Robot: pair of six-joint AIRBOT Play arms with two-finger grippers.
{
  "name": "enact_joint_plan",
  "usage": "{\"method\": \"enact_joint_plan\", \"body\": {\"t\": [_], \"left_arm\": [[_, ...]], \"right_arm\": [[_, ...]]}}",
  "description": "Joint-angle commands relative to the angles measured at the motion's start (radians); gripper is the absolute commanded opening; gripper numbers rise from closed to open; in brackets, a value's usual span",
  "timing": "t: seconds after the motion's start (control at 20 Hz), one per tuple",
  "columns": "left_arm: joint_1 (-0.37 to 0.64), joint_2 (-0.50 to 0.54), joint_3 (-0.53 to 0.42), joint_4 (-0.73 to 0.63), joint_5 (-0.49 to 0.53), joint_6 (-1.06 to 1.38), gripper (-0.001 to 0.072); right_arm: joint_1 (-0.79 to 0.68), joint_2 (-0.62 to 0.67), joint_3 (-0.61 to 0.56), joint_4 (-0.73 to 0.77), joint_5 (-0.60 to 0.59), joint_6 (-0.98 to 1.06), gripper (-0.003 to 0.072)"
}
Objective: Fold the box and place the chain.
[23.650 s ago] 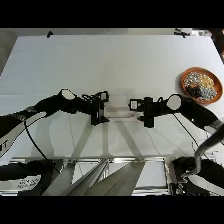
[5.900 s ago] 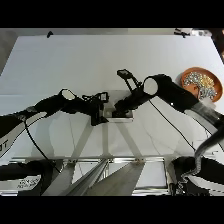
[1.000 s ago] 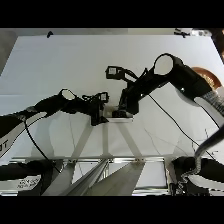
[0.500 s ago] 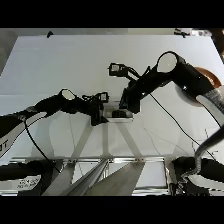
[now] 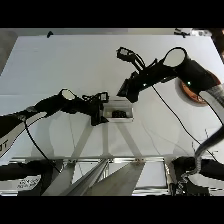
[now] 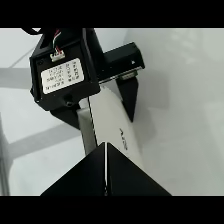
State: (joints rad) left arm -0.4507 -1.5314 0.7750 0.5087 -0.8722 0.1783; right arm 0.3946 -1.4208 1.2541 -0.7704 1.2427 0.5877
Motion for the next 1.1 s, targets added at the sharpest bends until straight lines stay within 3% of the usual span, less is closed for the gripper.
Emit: {"method": "enact_joint_plan", "body": {"t": [0.0, 0.45, 0.5, 0.55, 0.8, 0.85, 1.05], "left_arm": [[0.000, 0.001, 0.001, 0.000, 0.000, 0.001, 0.0383], [0.000, 0.001, 0.001, 0.000, 0.000, 0.000, 0.0383], [0.000, 0.001, 0.000, 0.000, 0.000, 0.000, 0.0383], [0.000, 0.001, 0.000, 0.000, 0.000, 0.000, 0.0383], [0.000, 0.001, 0.000, 0.000, 0.000, 0.001, 0.0383], [0.000, 0.001, 0.000, 0.000, 0.000, 0.000, 0.0383], [0.000, 0.001, 0.000, 0.000, 0.000, 0.000, 0.0383]], "right_arm": [[0.024, -0.051, 0.000, -0.020, 0.098, 0.010, 0.0005], [0.043, -0.063, 0.000, -0.106, 0.225, 0.014, 0.0009], [0.047, -0.062, 0.000, -0.112, 0.238, 0.014, 0.0068], [0.056, -0.060, 0.000, -0.130, 0.241, 0.014, 0.0184], [0.106, -0.053, -0.002, -0.249, 0.226, 0.016, 0.0205], [0.116, -0.053, -0.002, -0.268, 0.220, 0.018, 0.0243], [0.151, -0.053, -0.002, -0.320, 0.175, 0.045, 0.0222]]}}
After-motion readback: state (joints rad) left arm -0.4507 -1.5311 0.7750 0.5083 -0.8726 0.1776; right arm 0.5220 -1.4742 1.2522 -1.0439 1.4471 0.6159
